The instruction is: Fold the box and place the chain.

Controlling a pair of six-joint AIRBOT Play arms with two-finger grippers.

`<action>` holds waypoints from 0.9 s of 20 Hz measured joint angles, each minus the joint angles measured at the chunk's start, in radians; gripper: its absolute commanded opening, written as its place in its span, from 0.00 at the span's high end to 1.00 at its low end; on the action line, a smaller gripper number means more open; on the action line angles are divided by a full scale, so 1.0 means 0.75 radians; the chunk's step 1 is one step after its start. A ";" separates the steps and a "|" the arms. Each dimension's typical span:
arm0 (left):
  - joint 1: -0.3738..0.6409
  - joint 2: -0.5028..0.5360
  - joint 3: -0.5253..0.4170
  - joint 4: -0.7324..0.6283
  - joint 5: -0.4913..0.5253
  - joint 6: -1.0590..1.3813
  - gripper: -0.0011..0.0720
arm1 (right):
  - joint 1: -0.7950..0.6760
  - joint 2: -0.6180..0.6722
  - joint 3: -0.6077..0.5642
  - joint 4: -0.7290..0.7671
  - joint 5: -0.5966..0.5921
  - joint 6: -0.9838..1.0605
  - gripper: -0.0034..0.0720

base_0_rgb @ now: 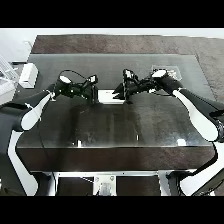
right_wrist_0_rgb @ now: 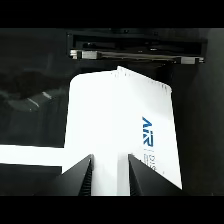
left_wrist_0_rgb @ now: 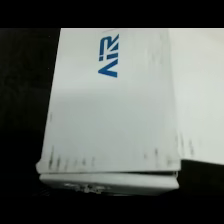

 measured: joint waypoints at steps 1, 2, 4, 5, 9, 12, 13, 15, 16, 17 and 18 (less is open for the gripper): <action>0.000 -0.001 0.000 0.000 0.000 0.000 0.27 | 0.000 0.000 0.005 -0.005 0.001 0.001 0.59; 0.000 0.000 0.000 0.000 0.000 0.000 0.27 | 0.000 0.000 0.013 -0.014 0.001 0.007 0.59; 0.000 -0.001 0.000 0.000 0.000 0.000 0.28 | 0.000 -0.002 0.027 -0.034 -0.001 0.031 0.61; 0.000 0.000 0.000 0.000 0.000 0.000 0.27 | 0.000 -0.006 0.032 -0.049 -0.002 0.044 0.61; 0.000 -0.001 0.000 0.000 0.000 0.001 0.28 | 0.005 -0.019 0.041 -0.086 -0.008 0.081 0.61; 0.000 -0.001 0.000 0.000 0.000 0.001 0.28 | 0.017 -0.025 0.043 -0.105 -0.025 0.091 0.64; 0.000 0.000 0.000 0.000 0.000 0.000 0.28 | 0.021 -0.026 0.044 -0.110 -0.034 0.092 0.65; 0.000 0.000 0.000 0.000 0.000 0.000 0.27 | 0.027 -0.026 0.045 -0.119 -0.041 0.092 0.65; 0.000 -0.001 0.000 0.000 0.000 0.001 0.28 | 0.029 -0.026 0.047 -0.122 -0.043 0.093 0.67; 0.000 -0.001 0.000 0.000 0.001 0.001 0.28 | 0.030 -0.026 0.050 -0.124 -0.044 0.093 0.67; 0.000 -0.001 0.000 0.000 0.000 0.000 0.27 | 0.031 -0.026 0.054 -0.126 -0.048 0.093 0.67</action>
